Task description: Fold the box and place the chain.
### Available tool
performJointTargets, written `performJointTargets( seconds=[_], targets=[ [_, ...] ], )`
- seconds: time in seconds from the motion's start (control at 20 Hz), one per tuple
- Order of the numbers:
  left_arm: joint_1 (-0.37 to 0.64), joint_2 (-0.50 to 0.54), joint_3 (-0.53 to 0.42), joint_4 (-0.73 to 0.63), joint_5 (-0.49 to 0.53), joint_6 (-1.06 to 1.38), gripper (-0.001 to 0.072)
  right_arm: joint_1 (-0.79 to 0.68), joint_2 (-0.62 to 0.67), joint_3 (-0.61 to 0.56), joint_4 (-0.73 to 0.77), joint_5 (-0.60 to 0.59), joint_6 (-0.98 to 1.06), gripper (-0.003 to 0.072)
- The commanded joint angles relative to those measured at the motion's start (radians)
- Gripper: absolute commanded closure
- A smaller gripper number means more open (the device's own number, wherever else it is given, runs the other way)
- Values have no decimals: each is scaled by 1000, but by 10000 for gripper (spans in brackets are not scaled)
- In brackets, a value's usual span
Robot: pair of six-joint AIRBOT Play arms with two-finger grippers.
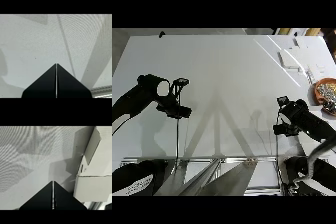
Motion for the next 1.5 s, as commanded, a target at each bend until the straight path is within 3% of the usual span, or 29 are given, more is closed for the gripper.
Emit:
performJointTargets(
  seconds=[0.0, 0.6, 0.75, 0.85, 0.95, 1.05, 1.1, 1.45],
  targets=[
    [0, 0, 0, 0, 0, 0, 699, -1, -1, 0, 0, 0, 0, 665],
    [0, 0, 0, 0, 0, 0, 699, -1, -1, 0, 0, -2, 0, 665],
    [0, 0, 0, 0, 0, 0, 699, -1, -1, 0, -45, -106, -33, 665],
    [0, 0, 0, 0, 0, 0, 699, -1, -1, 8, -244, -40, -80, 665],
    [0, 0, 0, 0, 0, 0, 699, -26, -1, 8, -600, 48, -72, 665],
    [0, 0, 0, 0, 0, 0, 699, -121, -1, 8, -847, 61, -74, 666],
    [0, 0, 0, 0, 0, 0, 699, -192, -1, 8, -895, 46, -80, 668],
    [0, 0, 0, 0, 0, 0, 699, -822, -1, 8, -848, -186, -399, 669]
  ],
)
